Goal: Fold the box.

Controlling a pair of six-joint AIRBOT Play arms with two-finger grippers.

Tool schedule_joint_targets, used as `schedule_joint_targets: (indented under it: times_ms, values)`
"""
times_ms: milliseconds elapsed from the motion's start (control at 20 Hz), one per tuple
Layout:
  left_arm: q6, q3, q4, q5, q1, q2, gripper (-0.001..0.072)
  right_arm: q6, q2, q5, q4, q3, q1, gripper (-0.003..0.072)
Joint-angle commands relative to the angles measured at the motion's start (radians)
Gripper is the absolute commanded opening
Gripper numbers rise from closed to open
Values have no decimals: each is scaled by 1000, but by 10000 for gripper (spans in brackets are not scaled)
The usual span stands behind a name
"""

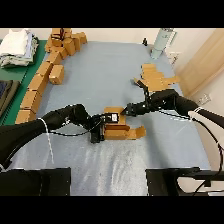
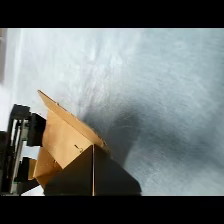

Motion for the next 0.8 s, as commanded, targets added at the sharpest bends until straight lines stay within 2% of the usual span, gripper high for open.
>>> schedule_joint_targets:
  times_ms: [0,200,750]
  values:
    - [0,0,0,0,1,1,494,-8,-32,-26,-8,-22,23,1]
    - [0,0,0,0,1,1,494,-17,-36,-19,-16,-39,67,1]
    - [0,0,0,0,1,1,495,-15,-39,-6,-21,-39,68,1]
